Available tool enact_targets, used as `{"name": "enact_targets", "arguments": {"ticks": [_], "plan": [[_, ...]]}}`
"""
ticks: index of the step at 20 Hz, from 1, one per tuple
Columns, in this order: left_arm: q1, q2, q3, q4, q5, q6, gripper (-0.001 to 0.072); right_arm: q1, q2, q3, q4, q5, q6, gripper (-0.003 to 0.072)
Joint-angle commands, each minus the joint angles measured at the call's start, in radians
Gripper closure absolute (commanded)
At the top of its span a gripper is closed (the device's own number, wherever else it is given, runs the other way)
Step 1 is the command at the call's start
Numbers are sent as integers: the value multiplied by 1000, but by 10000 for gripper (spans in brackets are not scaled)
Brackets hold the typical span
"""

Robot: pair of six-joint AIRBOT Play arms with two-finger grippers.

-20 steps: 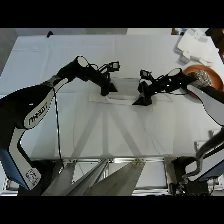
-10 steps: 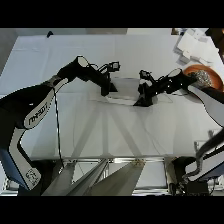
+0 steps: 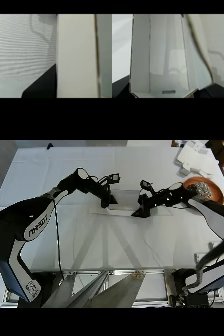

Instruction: Fold the box and place the chain.

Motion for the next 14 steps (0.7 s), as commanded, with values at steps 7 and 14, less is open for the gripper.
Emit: {"name": "enact_targets", "arguments": {"ticks": [7, 14], "plan": [[0, 0, 0, 0, 1, 0, 703, -22, 23, -65, 39, -5, -18, -23], [0, 0, 0, 0, 1, 0, 703, -25, 28, -81, 129, -2, -40, -23]]}}
